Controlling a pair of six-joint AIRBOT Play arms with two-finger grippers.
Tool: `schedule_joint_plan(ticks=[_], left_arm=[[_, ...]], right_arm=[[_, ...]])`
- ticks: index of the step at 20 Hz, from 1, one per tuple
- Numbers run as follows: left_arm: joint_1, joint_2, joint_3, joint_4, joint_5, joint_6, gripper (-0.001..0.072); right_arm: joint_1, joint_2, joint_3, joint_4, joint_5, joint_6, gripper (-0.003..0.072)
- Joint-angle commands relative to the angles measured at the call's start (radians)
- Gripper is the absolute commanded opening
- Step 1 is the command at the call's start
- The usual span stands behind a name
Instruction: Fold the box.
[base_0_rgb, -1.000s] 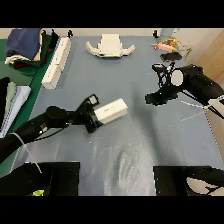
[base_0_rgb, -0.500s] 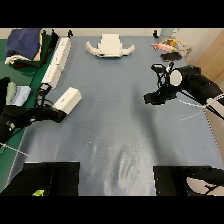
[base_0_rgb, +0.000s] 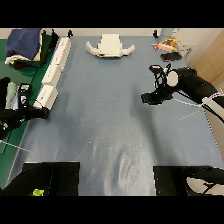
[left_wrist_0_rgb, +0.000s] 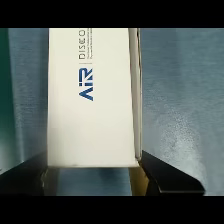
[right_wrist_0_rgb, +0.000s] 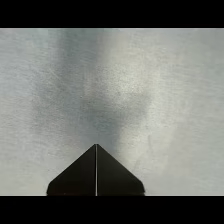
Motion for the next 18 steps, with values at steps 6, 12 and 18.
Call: schedule_joint_plan(ticks=[6, 12, 18], left_arm=[[0.008, -0.237, 0.134, -0.085, 0.05, 0.057, 0.0519], [0.008, -0.39, 0.309, -0.24, -0.011, 0.164, 0.0519], [-0.011, -0.527, 0.426, -0.254, -0.042, 0.163, 0.0519]], right_arm=[[0.001, -0.003, 0.0, 0.017, -0.079, 0.0, 0.0007], [0.001, -0.003, 0.0, 0.035, -0.084, 0.0, 0.0007], [0.001, -0.003, 0.0, 0.081, -0.085, 0.002, 0.0007]])
